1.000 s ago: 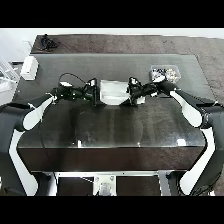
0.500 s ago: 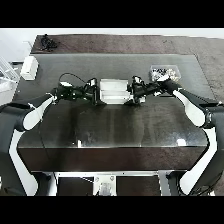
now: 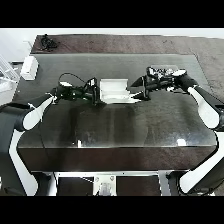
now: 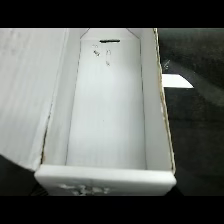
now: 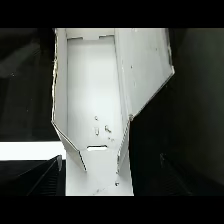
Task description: Fold the box and place the chain.
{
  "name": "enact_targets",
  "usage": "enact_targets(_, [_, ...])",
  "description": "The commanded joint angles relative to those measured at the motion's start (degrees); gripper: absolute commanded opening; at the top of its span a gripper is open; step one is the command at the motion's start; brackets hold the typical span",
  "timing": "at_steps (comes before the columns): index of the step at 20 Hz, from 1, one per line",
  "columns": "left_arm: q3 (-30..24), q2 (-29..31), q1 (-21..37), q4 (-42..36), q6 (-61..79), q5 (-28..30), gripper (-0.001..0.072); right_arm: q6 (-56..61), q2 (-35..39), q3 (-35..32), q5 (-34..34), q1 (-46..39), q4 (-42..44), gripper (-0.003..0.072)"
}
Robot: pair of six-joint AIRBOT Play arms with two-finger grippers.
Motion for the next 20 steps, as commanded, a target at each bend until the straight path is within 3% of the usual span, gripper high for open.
enact_targets(1, [0.0,0.0,0.0,0.1,0.1,-0.4,0.0281,2.8,2.1,0.0,5.2,-0.6,1.4,0.072])
enact_targets(5, [0.0,0.0,0.0,0.1,0.1,-0.3,0.0281,5.0,2.2,0.0,10.1,0.9,3.3,0.072])
enact_targets(6, [0.0,0.0,0.0,0.1,0.1,-0.3,0.0281,5.6,2.2,0.0,10.2,1.3,3.2,0.0632])
enact_targets(7, [0.0,0.0,0.0,0.1,0.1,-0.3,0.0281,5.6,2.3,0.0,10.6,1.5,3.2,0.0421])
enact_targets(8, [0.0,0.0,0.0,0.1,0.1,-0.3,0.028,5.6,2.2,0.0,11.4,1.4,3.3,0.0102])
enact_targets(9, [0.0,0.0,0.0,0.1,0.1,-0.3,0.0281,5.6,2.2,0.0,11.9,1.6,4.0,0.0006])
enact_targets(13, [0.0,0.0,0.0,0.1,-0.1,-0.5,0.0281,5.5,2.2,0.0,9.7,4.3,8.9,0.0006])
enact_targets(20, [0.0,0.0,0.0,0.1,-0.3,-1.7,0.0281,5.5,2.2,0.0,-8.5,8.5,9.0,0.0006])
